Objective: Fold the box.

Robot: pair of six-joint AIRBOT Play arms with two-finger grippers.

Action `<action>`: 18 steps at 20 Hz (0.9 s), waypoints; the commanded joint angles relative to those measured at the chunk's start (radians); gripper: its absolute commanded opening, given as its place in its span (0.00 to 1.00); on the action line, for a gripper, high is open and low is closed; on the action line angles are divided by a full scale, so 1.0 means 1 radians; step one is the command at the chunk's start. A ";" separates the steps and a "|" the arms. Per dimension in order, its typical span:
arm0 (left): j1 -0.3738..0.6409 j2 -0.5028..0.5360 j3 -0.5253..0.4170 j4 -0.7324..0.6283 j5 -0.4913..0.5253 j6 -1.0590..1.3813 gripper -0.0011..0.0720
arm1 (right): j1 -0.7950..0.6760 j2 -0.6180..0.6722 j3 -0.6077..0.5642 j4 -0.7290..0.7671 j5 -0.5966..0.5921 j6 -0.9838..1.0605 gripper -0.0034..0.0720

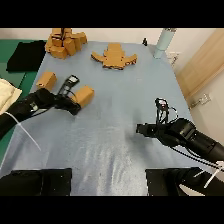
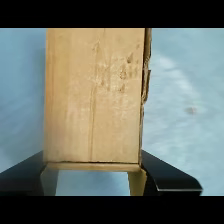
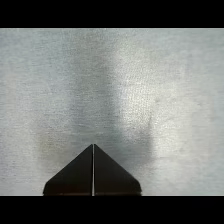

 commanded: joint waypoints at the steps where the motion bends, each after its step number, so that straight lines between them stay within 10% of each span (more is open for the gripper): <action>1: 0.231 0.029 0.001 0.087 -0.065 -0.087 0.53 | 0.000 -0.001 0.000 -0.009 0.001 0.001 0.06; 8: 0.536 0.063 0.000 0.133 -0.204 -0.083 0.53 | 0.000 -0.001 0.000 -0.018 0.035 0.001 0.06; 18: 0.547 -0.015 0.004 0.071 0.000 -0.084 0.53 | 0.000 -0.001 0.000 -0.017 0.061 0.001 0.06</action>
